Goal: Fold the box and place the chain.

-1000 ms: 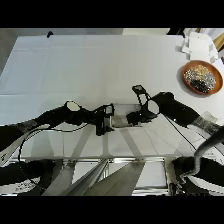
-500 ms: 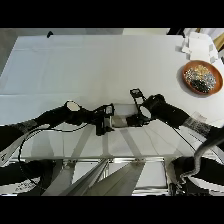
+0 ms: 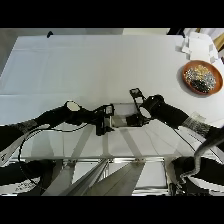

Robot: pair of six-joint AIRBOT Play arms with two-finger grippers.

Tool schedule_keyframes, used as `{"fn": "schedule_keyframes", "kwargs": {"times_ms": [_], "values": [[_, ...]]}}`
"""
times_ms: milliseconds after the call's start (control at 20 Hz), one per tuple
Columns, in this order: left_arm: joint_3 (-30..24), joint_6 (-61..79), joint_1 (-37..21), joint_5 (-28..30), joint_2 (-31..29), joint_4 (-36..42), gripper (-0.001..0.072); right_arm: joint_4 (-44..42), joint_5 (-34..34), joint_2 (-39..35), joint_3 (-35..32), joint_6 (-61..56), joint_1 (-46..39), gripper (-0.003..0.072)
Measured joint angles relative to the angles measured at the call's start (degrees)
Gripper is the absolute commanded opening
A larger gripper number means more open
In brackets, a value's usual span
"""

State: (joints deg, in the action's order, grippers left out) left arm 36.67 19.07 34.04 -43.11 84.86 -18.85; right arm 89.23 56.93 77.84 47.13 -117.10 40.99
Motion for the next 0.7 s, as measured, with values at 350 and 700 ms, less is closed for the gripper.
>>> {"fn": "schedule_keyframes", "kwargs": {"times_ms": [350,700], "values": [[0.0,-0.15,0.0,0.0,0.0,0.02,0.039,0.87,-0.68,-0.37,0.0,-1.86,0.02,0.0182],[-0.02,0.35,0.0,0.07,0.0,-0.13,0.039,2.23,-2.64,-0.42,0.07,-5.33,0.07,0.0373]]}}
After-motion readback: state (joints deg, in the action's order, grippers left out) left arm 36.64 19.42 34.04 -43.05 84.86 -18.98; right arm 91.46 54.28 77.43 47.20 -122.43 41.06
